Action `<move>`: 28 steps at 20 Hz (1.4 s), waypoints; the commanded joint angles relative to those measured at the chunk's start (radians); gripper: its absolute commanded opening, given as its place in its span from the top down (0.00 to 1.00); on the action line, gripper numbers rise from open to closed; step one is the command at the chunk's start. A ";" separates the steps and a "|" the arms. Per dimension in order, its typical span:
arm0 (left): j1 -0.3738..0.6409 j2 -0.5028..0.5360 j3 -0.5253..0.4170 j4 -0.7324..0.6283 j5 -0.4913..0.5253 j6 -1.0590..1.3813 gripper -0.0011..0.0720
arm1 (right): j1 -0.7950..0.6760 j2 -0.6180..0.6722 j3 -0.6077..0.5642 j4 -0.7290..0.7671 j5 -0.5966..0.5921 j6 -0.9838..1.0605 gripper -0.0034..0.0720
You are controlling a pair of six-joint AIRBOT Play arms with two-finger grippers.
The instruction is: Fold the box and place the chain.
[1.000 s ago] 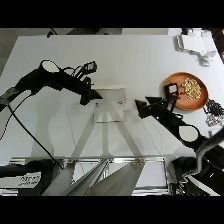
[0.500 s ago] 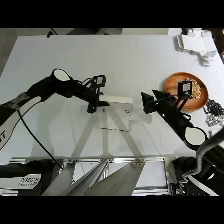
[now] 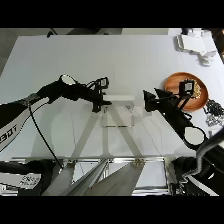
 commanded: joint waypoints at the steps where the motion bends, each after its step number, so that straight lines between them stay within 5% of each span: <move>1: -0.001 -0.022 0.000 -0.004 -0.024 0.025 0.98 | 0.001 -0.006 0.001 0.000 -0.003 0.000 0.25; 13: -0.001 -0.027 0.000 0.018 -0.010 0.021 0.97 | 0.001 0.060 0.004 -0.008 -0.013 -0.008 0.25; 18: -0.001 -0.027 0.000 0.018 -0.010 0.021 0.97 | 0.001 0.102 0.015 -0.022 0.302 -0.184 0.25; 22: -0.001 -0.027 0.000 0.018 -0.010 0.021 0.97 | 0.001 0.102 0.015 -0.250 0.520 -0.114 0.25; 28: -0.001 -0.027 0.000 0.018 -0.010 0.021 0.97 | 0.001 0.090 0.015 -1.013 0.771 0.299 0.25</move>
